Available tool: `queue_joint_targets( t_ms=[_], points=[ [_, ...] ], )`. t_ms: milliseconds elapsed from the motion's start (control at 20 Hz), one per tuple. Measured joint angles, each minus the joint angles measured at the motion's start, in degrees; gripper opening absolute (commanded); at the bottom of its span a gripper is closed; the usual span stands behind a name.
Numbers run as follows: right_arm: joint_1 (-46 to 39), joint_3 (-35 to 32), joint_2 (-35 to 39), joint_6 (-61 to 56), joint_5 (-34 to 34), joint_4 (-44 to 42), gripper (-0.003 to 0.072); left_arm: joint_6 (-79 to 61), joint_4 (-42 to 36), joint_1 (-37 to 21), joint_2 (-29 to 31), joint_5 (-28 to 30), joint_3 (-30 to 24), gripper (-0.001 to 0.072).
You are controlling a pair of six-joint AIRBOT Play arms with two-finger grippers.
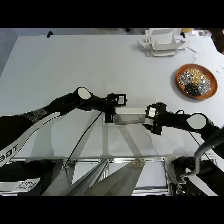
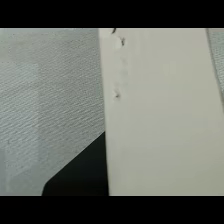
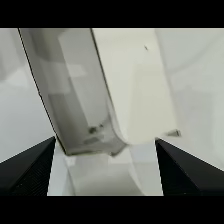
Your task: Fold the box and place the chain.
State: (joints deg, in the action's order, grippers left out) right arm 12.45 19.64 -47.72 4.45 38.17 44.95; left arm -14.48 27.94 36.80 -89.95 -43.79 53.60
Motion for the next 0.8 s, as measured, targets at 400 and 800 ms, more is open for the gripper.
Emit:
queue_joint_targets(
  t_ms=[400,800],
  points=[
    [-2.40,0.00,-1.84,4.57,1.57,-1.20,0.0695,-0.04,0.00,0.00,0.00,0.00,0.00,0.0009],
    [-3.80,0.00,-6.51,12.28,3.96,-6.58,0.0696,-0.04,0.00,0.00,0.00,0.00,0.00,0.0009]
  ],
)
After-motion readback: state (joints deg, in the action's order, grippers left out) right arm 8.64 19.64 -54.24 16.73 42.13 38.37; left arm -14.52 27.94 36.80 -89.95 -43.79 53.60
